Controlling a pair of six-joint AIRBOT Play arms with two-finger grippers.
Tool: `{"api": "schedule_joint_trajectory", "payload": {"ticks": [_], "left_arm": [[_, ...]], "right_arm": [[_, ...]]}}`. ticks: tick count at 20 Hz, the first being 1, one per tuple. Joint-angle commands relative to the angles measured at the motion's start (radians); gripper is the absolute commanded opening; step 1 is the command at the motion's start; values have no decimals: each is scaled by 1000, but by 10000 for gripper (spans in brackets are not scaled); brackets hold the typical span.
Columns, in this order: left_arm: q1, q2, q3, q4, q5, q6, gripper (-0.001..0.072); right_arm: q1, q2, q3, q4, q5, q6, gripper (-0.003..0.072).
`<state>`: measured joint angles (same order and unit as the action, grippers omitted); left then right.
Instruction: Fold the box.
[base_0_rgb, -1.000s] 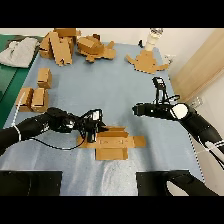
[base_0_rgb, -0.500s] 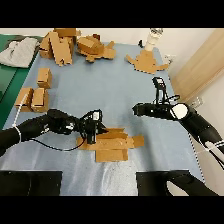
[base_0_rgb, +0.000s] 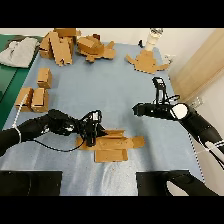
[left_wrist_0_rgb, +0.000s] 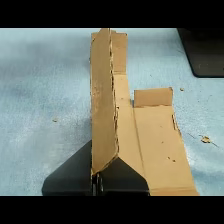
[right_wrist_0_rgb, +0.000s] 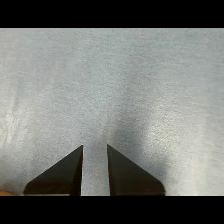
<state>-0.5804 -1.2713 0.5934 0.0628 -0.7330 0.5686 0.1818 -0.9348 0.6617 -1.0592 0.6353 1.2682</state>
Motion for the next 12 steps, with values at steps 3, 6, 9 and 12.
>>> {"api": "schedule_joint_trajectory", "payload": {"ticks": [3, 6, 9, 12], "left_arm": [[1, 1, 0, 8, 24, -20, 15], [1, 1, 0, 8, 25, -19, 15], [1, 1, 0, 8, 25, -19, 15], [1, 1, 0, 8, 24, -19, 15]], "right_arm": [[1, 42, 1, -26, 135, -13, 225], [1, 142, -1, -63, 308, -11, 224], [63, 267, -23, -74, 417, 6, 184], [196, 430, -92, -106, 460, 122, 184]]}}
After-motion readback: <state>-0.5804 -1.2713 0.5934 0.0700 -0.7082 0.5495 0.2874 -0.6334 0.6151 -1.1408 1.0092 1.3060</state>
